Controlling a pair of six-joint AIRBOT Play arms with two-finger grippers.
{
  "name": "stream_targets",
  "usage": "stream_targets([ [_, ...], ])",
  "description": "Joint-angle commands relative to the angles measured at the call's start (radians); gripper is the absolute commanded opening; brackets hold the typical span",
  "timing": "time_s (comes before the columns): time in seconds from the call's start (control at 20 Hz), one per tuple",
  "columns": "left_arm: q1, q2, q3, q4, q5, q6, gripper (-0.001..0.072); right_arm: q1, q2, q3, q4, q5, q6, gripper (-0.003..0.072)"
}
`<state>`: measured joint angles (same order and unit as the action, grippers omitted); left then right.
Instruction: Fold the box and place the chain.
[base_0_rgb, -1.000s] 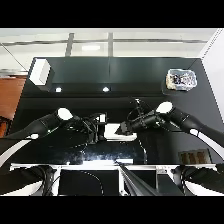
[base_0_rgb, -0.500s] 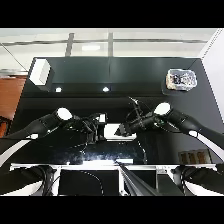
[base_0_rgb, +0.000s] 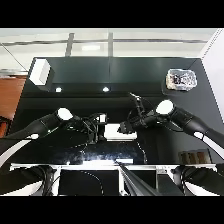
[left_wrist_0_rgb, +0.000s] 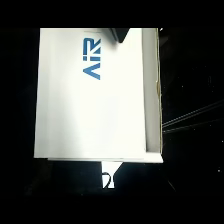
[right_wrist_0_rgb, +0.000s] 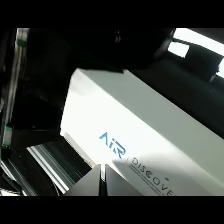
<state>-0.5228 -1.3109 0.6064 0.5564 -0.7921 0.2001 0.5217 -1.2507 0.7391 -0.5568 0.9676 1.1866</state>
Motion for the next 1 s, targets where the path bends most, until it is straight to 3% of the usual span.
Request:
stream_targets([
  [0.0, 0.0, 0.0, 0.001, 0.0, -0.001, 0.0, 0.0229, 0.024, -0.013, 0.002, -0.04, -0.036, 0.037, 0.0047],
  [0.4, 0.0, 0.0, 0.001, 0.0, -0.001, 0.0, 0.023, 0.017, -0.055, 0.004, -0.083, -0.025, 0.034, 0.0047],
  [0.6, 0.001, 0.003, 0.001, 0.001, -0.003, 0.0, 0.0231, -0.04, 0.038, 0.068, -0.088, 0.062, 0.01, 0.0046],
  [0.65, 0.001, 0.009, 0.001, 0.001, -0.005, 0.0, 0.0262, -0.068, 0.078, 0.09, -0.097, 0.089, 0.01, 0.0047],
  [0.7, 0.001, 0.018, 0.001, 0.003, -0.005, -0.018, 0.0418, -0.104, 0.126, 0.108, -0.11, 0.114, 0.01, 0.0047],
  [0.75, 0.001, 0.028, 0.001, 0.009, -0.005, -0.047, 0.0624, -0.145, 0.176, 0.118, -0.129, 0.139, 0.01, 0.0047],
  [0.8, 0.002, 0.041, 0.001, 0.023, -0.005, -0.087, 0.0706, -0.187, 0.218, 0.12, -0.142, 0.16, 0.01, 0.0047],
  [0.95, 0.015, 0.121, 0.001, 0.145, -0.035, -0.227, 0.0707, -0.335, 0.319, 0.12, -0.205, 0.24, 0.014, 0.0047],
])
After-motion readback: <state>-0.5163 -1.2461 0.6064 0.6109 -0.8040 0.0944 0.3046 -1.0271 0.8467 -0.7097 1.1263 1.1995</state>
